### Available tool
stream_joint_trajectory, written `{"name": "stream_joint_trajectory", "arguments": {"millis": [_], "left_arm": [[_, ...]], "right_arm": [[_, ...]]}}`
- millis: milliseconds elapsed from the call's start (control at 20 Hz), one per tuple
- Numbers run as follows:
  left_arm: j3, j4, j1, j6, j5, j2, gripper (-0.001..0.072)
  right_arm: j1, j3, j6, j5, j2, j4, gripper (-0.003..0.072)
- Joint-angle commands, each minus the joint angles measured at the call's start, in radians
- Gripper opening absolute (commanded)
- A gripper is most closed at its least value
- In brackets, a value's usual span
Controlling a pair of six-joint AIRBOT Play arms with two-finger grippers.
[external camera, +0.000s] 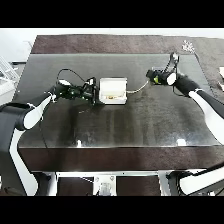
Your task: Fold the box and place the chain.
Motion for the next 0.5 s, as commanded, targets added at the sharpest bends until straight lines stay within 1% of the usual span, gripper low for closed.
{"name": "stream_joint_trajectory", "arguments": {"millis": [0,150,250,350,450], "left_arm": [[0.0,0.0,0.001,0.0,0.0,0.0,0.0531],[0.0,0.0,0.001,0.0,0.0,0.0,0.0531],[0.0,0.0,0.001,0.0,0.0,0.0,0.0531],[0.0,0.0,0.001,0.0,0.0,0.0,0.0531],[0.0,0.0,0.001,0.0,0.0,0.0,0.0531]], "right_arm": [[0.059,0.004,-0.113,0.002,0.251,-0.004,0.0016],[0.15,0.005,-0.158,-0.005,0.511,-0.057,0.0016],[0.235,0.004,-0.157,-0.001,0.622,-0.126,0.0015],[0.32,0.003,-0.157,0.008,0.674,-0.173,0.0016],[0.384,0.003,-0.157,0.014,0.682,-0.184,0.0016]]}}
